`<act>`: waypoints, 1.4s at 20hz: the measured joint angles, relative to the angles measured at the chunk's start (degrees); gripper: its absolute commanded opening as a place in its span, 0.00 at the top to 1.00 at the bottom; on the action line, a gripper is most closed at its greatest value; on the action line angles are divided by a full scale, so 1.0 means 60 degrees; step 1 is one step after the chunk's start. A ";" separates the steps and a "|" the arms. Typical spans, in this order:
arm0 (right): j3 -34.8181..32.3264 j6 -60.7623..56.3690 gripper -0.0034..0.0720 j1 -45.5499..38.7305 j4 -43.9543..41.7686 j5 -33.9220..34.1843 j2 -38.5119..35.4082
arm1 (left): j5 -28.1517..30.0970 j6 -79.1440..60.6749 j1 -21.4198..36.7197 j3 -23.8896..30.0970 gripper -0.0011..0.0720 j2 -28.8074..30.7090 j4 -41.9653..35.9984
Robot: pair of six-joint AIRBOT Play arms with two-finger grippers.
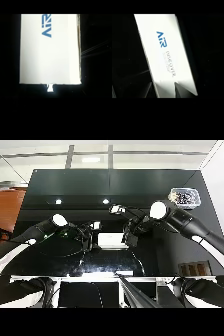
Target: Fold the box and place the chain.
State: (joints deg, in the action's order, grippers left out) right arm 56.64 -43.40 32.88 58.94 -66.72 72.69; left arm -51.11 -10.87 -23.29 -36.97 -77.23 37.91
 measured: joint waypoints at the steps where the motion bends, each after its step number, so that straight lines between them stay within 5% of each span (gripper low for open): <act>1: 0.0011 -0.0127 0.46 -0.0095 -0.0007 0.0015 -0.0124 | -0.0004 0.0000 0.0000 0.0000 0.35 0.0000 -0.0004; 3: 0.0040 -0.0477 0.46 -0.0393 -0.0186 -0.0033 -0.0415 | -0.0004 0.0000 0.0000 0.0000 0.36 0.0000 -0.0004; 4: 0.0040 -0.0739 0.59 -0.0612 -0.0288 -0.0095 -0.0550 | -0.0004 0.0000 0.0000 0.0000 0.35 0.0000 -0.0004; 5: 0.0040 -0.1155 0.93 -0.0900 -0.0408 -0.0226 -0.0659 | -0.0004 0.0000 0.0000 0.0000 0.36 0.0000 -0.0004; 11: -0.1038 -0.3417 0.93 -0.2284 -0.2677 -0.0951 -0.0863 | -0.0004 -0.0004 0.0000 0.0000 0.36 0.0000 -0.0004; 18: -0.1712 -0.3993 0.93 -0.1745 -0.5049 -0.0047 0.0004 | -0.0007 -0.0004 0.0000 0.0000 0.35 0.0000 -0.0004; 28: -0.2022 -0.4200 0.93 -0.1497 -0.5391 0.0474 0.0732 | -0.0007 -0.0018 0.0000 0.0000 0.35 0.0000 -0.0004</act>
State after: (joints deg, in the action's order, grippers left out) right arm 44.51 -68.60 23.90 26.59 -63.88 77.08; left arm -51.16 -10.98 -23.29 -36.97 -77.23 37.89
